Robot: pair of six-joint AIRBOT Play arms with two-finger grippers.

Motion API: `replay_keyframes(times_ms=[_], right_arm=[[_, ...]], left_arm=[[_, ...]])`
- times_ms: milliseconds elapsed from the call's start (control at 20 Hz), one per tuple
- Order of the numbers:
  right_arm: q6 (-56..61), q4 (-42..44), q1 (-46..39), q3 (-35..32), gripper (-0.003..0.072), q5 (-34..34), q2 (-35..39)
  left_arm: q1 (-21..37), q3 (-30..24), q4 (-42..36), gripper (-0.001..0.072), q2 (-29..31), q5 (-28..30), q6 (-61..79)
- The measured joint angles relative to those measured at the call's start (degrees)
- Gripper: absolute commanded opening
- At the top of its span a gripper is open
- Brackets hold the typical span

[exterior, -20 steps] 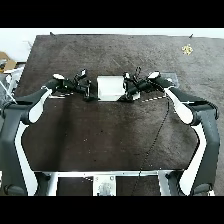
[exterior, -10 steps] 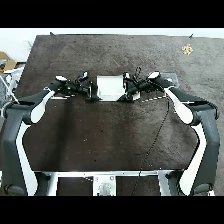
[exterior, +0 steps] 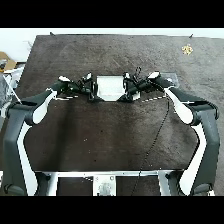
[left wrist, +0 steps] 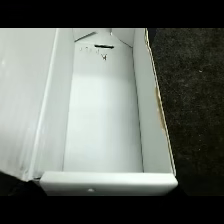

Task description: Fold the box and place the chain.

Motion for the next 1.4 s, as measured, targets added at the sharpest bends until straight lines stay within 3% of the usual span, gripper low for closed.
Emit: replay_keyframes(times_ms=[1150, 1200, 1250, 1300, 1400], right_arm=[[0.02, -0.02, 0.0, 0.0, 0.0318, 0.02, 0.0], [0.02, -0.02, 0.0, 0.0, 0.0318, 0.02, 0.0], [0.02, -0.02, 0.0, 0.0, 0.0318, 0.02, 0.0], [0.2, 0.0, 0.0, 0.0, 0.0318, 0.02, 0.0], [0.13, 0.0, 0.0, 0.0, 0.0318, 0.02, 0.0]], left_arm=[[-0.42, 0.0, 1.55, 0.07, 0.0, 0.0, -0.11], [-0.42, 0.0, 1.27, 0.0669, 0.0, 0.02, -0.22], [-0.42, 0.0, 1.07, 0.0455, 0.0, 0.02, -0.22], [-0.42, -0.02, 1.07, 0.0298, 0.0, -0.31, -0.46], [-0.42, -0.02, 1.05, 0.0274, 0.0, -0.26, -0.66]])
